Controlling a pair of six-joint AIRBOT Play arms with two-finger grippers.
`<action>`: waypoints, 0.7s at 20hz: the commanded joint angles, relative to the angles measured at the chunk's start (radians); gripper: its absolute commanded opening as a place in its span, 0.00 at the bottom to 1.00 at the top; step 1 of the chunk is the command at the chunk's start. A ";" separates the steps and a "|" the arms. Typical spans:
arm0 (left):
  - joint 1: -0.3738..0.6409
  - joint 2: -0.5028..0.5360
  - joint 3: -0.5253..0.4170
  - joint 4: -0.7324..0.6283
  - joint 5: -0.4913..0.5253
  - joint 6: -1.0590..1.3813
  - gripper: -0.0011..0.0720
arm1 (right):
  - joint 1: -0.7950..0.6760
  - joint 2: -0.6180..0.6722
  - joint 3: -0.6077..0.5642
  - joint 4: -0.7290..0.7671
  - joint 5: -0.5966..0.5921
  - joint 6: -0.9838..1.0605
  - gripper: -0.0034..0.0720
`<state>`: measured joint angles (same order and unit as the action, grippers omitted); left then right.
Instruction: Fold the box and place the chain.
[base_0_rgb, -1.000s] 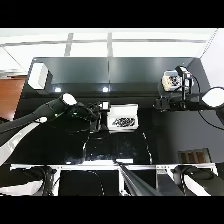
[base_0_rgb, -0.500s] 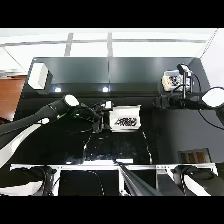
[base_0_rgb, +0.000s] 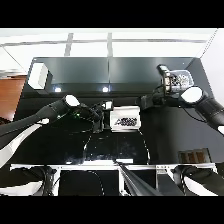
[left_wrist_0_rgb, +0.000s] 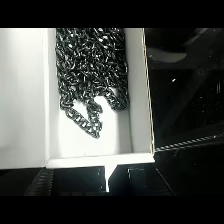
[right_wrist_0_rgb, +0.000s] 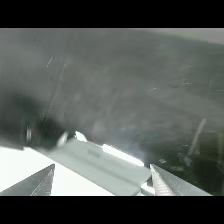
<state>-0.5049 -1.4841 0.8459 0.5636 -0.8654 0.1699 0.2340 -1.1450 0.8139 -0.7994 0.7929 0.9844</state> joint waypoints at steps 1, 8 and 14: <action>-0.001 0.000 0.001 0.000 -0.008 0.002 0.65 | 0.019 -0.008 0.029 -0.008 0.166 -0.402 0.99; -0.001 0.000 0.001 0.000 -0.011 0.002 0.65 | 0.073 0.011 0.029 -0.021 0.205 -0.792 0.99; -0.001 0.000 0.000 0.000 -0.010 0.002 0.65 | 0.124 0.010 -0.019 -0.024 0.209 -0.825 0.99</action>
